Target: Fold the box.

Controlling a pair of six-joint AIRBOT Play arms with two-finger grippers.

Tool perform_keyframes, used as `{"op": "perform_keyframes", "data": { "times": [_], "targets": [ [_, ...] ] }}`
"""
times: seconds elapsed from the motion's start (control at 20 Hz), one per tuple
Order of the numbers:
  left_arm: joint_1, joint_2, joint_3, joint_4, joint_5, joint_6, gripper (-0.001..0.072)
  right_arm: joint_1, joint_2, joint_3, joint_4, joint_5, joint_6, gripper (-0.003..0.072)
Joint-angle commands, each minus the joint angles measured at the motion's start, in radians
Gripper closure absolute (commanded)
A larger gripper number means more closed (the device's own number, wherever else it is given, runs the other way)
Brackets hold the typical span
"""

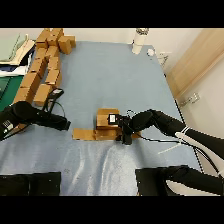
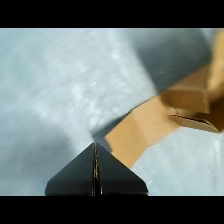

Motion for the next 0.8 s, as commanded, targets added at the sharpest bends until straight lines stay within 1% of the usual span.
{"op": "perform_keyframes", "data": {
  "times": [0.0, 0.2, 0.25, 0.35, 0.45, 0.5, 0.75],
  "targets": [
    [0.064, -0.026, -0.028, 0.008, -0.064, -0.177, 0.0698, 0.001, -0.001, 0.0, 0.0, 0.0, 0.0, 0.0192],
    [-0.009, -0.111, -0.032, -0.056, 0.003, -0.174, 0.0698, 0.001, -0.001, 0.0, 0.0, 0.0, 0.0, 0.0192],
    [-0.017, -0.139, -0.032, -0.105, 0.016, -0.168, 0.0699, 0.001, -0.001, 0.0, 0.0, 0.0, 0.0, 0.0192],
    [-0.027, -0.196, -0.033, -0.233, 0.008, -0.088, 0.0698, 0.001, -0.001, 0.0, 0.0, 0.0, 0.0, 0.0192],
    [-0.039, -0.229, -0.033, -0.372, -0.008, 0.012, 0.0699, 0.001, -0.001, 0.0, 0.0, 0.0, 0.0, 0.0192],
    [-0.043, -0.237, -0.033, -0.417, -0.01, 0.046, 0.0699, 0.001, -0.001, 0.0, 0.0, 0.0, 0.0, 0.0192],
    [-0.1, -0.241, -0.033, -0.439, 0.0, 0.055, 0.0699, 0.001, -0.001, 0.0, 0.0, 0.0, 0.0, 0.0192]
  ]
}}
